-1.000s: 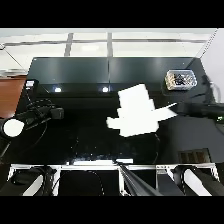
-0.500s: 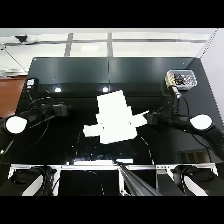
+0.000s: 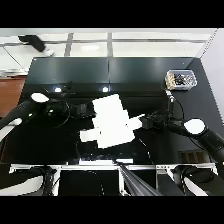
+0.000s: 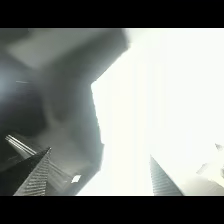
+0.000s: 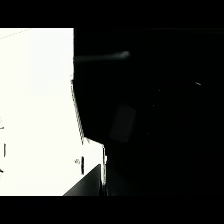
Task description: Fold the box and place the chain.
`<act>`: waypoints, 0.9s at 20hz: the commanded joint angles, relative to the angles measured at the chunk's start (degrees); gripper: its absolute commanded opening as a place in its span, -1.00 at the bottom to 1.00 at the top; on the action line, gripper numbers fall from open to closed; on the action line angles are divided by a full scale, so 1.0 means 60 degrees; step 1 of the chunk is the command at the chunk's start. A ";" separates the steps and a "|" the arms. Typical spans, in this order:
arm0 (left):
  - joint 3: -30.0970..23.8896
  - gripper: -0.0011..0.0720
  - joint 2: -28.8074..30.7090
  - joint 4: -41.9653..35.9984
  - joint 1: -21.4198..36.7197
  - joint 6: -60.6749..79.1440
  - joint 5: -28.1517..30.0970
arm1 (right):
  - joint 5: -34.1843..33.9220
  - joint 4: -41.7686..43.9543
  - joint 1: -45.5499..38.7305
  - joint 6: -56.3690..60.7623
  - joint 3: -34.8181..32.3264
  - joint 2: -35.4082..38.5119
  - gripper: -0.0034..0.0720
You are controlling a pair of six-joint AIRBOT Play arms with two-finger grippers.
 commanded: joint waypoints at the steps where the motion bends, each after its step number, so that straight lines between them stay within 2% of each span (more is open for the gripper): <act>1: 0.0812 0.98 -0.1661 -0.1268 -0.0098 0.1319 -0.1661 | -0.0044 -0.0018 0.0040 0.0000 -0.0011 0.0007 -0.86; 2: 0.1020 0.98 -0.1974 -0.1424 -0.0157 0.1537 -0.2044 | -0.0044 -0.0015 0.0040 0.0000 -0.0011 0.0007 -0.86; 4: 0.1559 0.82 -0.2565 -0.1381 -0.0331 0.2113 -0.3158 | -0.0044 -0.0015 0.0040 0.0000 -0.0011 0.0007 -0.86; 5: 0.1840 0.60 -0.2827 -0.1355 -0.0423 0.2430 -0.3738 | -0.0044 -0.0015 0.0040 0.0000 -0.0011 0.0007 -0.86; 6: 0.2087 0.49 -0.3027 -0.1188 -0.0459 0.2623 -0.4051 | -0.0044 -0.0015 0.0040 0.0000 -0.0011 0.0007 -0.86; 7: 0.2342 0.32 -0.3169 -0.0780 -0.0521 0.2710 -0.4127 | -0.0044 -0.0018 0.0036 0.0000 -0.0011 0.0007 -0.86; 8: 0.2557 0.27 -0.3286 -0.0350 -0.0594 0.2710 -0.4186 | -0.0047 -0.0015 0.0040 -0.0004 -0.0011 0.0007 -0.86; 9: 0.2801 0.04 -0.3442 0.0098 -0.0674 0.2736 -0.4346 | -0.0051 -0.0018 0.0040 -0.0004 -0.0011 0.0007 -0.86; 10: 0.3060 -0.02 -0.3636 0.0441 -0.0765 0.2728 -0.4568 | -0.0051 -0.0022 0.0040 -0.0004 -0.0011 0.0007 -0.86; 13: 0.3446 -0.08 -0.4000 0.0404 -0.1075 0.2758 -0.4677 | -0.0058 -0.0069 0.0040 -0.0007 -0.0011 0.0007 -0.86; 15: 0.3617 -0.35 -0.4127 0.0397 -0.1246 0.2947 -0.4659 | -0.0069 -0.0146 0.0040 -0.0004 -0.0011 0.0007 -0.86; 16: 0.3668 -0.58 -0.4160 0.0386 -0.1268 0.2980 -0.4575 | -0.0069 -0.0160 0.0040 -0.0007 -0.0011 0.0007 -0.86; 17: 0.3712 -0.61 -0.4197 0.0342 -0.1257 0.2976 -0.4528 | -0.0066 -0.0182 0.0040 -0.0004 -0.0011 0.0007 -0.86; 18: 0.3745 -0.82 -0.4207 0.0353 -0.1239 0.2980 -0.4473 | -0.0066 -0.0189 0.0040 -0.0007 -0.0011 0.0007 -0.86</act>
